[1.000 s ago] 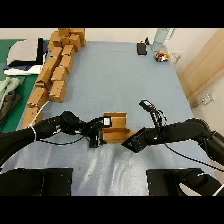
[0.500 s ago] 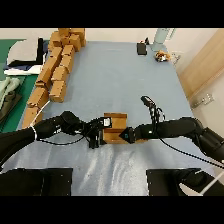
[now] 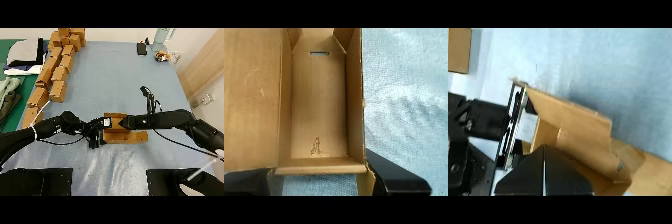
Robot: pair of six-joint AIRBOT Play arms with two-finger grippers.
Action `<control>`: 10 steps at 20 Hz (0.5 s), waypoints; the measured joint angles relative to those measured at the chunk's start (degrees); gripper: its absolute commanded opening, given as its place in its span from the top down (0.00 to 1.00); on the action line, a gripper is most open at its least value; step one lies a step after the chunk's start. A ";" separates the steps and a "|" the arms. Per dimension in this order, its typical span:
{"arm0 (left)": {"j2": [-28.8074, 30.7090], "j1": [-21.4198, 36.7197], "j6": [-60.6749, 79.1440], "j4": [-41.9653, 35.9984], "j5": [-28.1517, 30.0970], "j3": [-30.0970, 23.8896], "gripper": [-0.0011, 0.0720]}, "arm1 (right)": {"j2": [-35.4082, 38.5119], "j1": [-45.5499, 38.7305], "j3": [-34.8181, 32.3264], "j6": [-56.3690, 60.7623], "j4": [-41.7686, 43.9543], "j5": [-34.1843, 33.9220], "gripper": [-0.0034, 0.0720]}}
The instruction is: Fold the box.
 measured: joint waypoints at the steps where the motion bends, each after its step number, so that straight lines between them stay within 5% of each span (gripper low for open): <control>1: 0.00 0.00 0.00 0.00 -0.02 0.00 0.26 | -2.12 0.07 1.05 -0.59 -0.09 0.61 0.95; 10: 0.00 0.02 -0.13 -0.02 -0.02 -0.02 0.26 | -21.90 0.26 9.31 -9.73 -5.27 1.05 0.95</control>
